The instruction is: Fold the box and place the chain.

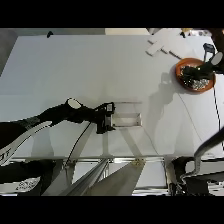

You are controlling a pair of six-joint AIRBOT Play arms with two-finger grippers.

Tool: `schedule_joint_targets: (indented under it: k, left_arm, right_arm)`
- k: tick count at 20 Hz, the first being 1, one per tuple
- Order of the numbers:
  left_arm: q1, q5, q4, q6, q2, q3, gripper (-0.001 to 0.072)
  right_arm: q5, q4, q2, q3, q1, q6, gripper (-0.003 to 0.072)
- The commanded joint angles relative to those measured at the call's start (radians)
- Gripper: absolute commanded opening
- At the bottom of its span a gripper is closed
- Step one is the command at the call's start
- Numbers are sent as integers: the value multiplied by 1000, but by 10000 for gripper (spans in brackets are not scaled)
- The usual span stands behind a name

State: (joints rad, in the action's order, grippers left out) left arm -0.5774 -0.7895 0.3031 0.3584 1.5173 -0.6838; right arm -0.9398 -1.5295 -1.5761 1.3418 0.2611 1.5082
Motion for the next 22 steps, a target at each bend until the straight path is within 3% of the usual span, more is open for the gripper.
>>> schedule_joint_targets:
  k: [1,12,16,22]
  left_arm:
    - [0,0,0,0,-1,0,134]
    - [0,0,0,0,-1,0,134]
    - [0,0,0,0,-1,0,134]
    - [0,0,0,0,-1,0,134]
  right_arm:
    - [-142,0,158,0,1,-91,15]
    - [-439,353,722,0,-22,-215,15]
    - [-504,363,831,0,-136,-228,15]
    - [-529,364,878,0,-294,-227,15]
